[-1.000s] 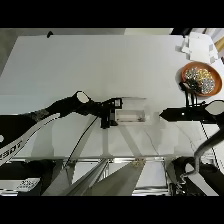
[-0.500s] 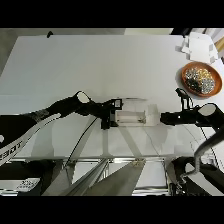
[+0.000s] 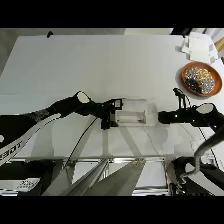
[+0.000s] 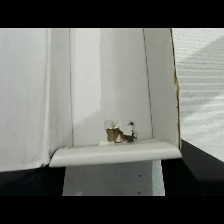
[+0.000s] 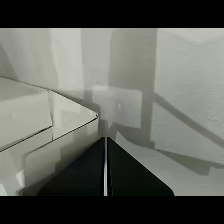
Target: Fold the box and place the chain.
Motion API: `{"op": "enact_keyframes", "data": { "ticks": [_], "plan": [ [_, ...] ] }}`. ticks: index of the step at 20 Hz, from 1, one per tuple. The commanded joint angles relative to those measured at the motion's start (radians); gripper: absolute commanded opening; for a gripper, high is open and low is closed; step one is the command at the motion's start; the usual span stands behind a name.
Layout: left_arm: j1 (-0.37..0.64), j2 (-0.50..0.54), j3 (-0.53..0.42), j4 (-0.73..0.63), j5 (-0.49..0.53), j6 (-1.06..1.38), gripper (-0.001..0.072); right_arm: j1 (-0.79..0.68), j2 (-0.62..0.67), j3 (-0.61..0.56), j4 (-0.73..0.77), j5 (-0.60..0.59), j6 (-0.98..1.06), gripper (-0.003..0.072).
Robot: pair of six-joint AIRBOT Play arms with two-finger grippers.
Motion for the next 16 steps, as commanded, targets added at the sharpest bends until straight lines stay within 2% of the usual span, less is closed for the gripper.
{"op": "enact_keyframes", "data": {
  "ticks": [1,6,7,9,11,12,16],
  "plan": [
    [0.001,0.001,0.0,0.0,0.003,0.0,0.0008,0.025,-0.003,-0.005,0.02,-0.004,-0.02,0.0013],
    [0.001,0.001,0.0,0.0,0.003,0.0,0.0008,0.031,0.032,-0.005,0.089,0.043,-0.045,0.0018],
    [0.001,0.001,0.0,0.0,0.003,0.0,0.0008,0.031,0.05,-0.005,0.107,0.048,-0.045,0.0058],
    [0.001,0.001,0.0,0.0,0.003,0.0,0.0008,0.031,0.089,-0.005,0.134,0.069,-0.045,0.0065],
    [0.001,0.001,0.0,0.0,0.003,0.0,0.0008,0.031,0.11,-0.005,0.15,0.096,-0.044,0.0165],
    [0.001,0.001,0.0,0.0,0.003,0.0,0.0008,0.032,0.111,-0.005,0.151,0.105,-0.044,0.0188],
    [0.001,0.001,0.0,0.0,0.003,0.0,0.0008,0.101,0.11,-0.005,0.151,0.083,-0.043,0.0199]
  ]
}}
